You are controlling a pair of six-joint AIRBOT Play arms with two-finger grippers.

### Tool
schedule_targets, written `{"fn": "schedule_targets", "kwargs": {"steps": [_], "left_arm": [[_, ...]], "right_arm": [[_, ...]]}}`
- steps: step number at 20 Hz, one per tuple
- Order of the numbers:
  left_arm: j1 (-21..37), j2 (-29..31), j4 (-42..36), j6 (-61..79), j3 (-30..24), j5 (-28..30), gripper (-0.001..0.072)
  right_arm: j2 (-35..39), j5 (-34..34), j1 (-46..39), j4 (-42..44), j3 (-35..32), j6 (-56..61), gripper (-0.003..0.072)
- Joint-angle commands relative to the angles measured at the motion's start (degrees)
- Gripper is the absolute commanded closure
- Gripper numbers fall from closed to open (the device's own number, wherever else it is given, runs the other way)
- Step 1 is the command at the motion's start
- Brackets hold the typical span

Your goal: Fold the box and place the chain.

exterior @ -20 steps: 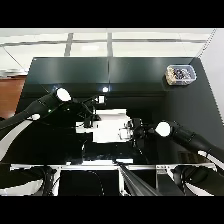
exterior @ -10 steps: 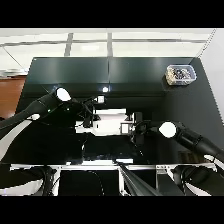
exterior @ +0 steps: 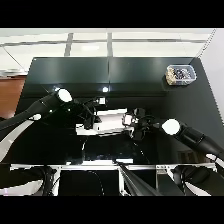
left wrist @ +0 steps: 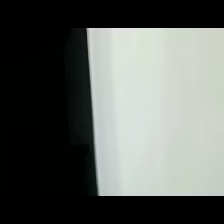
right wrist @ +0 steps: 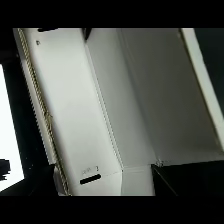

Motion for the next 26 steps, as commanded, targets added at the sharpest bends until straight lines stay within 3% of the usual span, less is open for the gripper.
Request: {"fn": "schedule_targets", "kwargs": {"steps": [1, 12, 17, 26], "left_arm": [[-1.4, -0.2, 1.1, 0.3, 0.1, 2.5, 0.0683], [-1.3, -0.8, 1.5, 0.3, 0.1, 3.3, 0.0683], [-1.3, -0.8, 1.5, 0.3, 0.1, 3.3, 0.0684], [-1.3, -0.8, 1.5, 0.3, 0.1, 3.3, 0.0684]], "right_arm": [[0.0, 3.0, -2.3, 0.9, 0.1, 0.1, 0.0001], [-0.4, 0.9, -4.0, 2.9, 0.1, -1.2, 0.0001], [-4.1, 7.7, -5.6, 14.0, 1.4, -14.9, 0.0001], [-14.2, 13.4, -5.6, 14.5, 4.1, -21.4, 0.0001]]}}
